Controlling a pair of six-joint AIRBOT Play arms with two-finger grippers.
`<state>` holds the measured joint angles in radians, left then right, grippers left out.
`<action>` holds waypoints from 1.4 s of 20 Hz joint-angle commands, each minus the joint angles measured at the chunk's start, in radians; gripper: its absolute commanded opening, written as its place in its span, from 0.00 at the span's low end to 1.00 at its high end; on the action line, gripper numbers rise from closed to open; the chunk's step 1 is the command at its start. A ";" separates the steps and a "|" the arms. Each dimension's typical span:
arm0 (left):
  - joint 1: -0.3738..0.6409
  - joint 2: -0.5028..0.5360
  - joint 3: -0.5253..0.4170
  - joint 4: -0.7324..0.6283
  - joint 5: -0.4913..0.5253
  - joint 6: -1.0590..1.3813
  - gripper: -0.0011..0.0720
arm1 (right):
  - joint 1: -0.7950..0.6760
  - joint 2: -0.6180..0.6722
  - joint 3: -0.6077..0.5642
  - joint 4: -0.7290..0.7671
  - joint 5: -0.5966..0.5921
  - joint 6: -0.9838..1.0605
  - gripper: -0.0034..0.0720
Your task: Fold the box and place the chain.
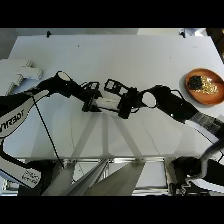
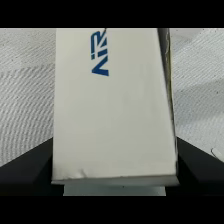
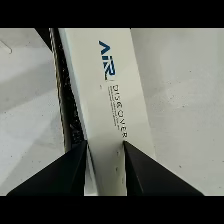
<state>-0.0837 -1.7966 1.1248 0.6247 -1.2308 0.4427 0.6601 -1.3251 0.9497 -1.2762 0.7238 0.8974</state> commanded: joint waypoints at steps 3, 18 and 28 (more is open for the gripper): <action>0.001 0.000 0.000 0.001 0.000 0.002 0.55 | -0.001 -0.021 0.000 0.004 0.036 0.022 0.44; 0.001 0.000 0.000 0.001 0.000 0.002 0.55 | -0.001 0.072 0.000 -0.015 0.044 -0.018 0.76; 0.001 0.000 0.000 0.001 0.000 0.002 0.55 | -0.027 0.101 0.000 0.325 -0.102 -0.004 0.07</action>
<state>-0.0834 -1.7966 1.1248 0.6262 -1.2320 0.4442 0.6476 -1.2198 0.9489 -1.1561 0.7097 0.8898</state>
